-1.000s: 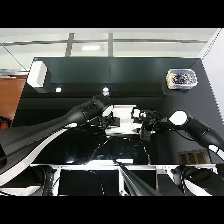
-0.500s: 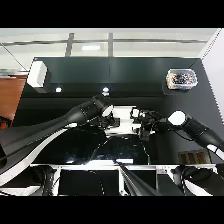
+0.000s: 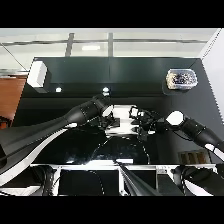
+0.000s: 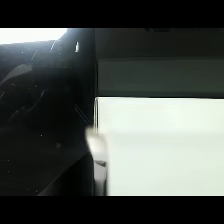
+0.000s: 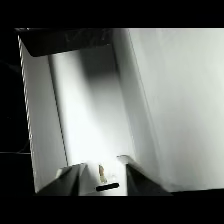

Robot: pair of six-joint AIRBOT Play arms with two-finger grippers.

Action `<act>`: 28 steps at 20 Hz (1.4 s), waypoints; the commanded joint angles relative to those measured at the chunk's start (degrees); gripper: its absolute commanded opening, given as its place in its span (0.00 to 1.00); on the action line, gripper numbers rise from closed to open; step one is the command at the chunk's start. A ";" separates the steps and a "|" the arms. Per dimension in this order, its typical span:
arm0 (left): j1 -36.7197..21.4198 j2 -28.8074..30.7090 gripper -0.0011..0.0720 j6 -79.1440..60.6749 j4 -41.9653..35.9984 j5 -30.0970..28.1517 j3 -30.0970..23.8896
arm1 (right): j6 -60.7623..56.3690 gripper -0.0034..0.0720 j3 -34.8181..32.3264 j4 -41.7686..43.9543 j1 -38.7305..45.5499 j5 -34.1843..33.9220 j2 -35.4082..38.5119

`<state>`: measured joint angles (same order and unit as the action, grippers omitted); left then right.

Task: Fold the box and place the chain.

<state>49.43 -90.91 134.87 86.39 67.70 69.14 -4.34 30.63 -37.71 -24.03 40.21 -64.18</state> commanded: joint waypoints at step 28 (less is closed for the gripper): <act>-1.01 0.04 0.05 0.00 0.02 -0.02 0.04 | -47.67 0.07 -4.94 7.89 23.78 21.51 -9.40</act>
<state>48.62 -90.91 134.87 86.43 67.64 69.17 -58.39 24.69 -35.29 6.42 59.53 -70.52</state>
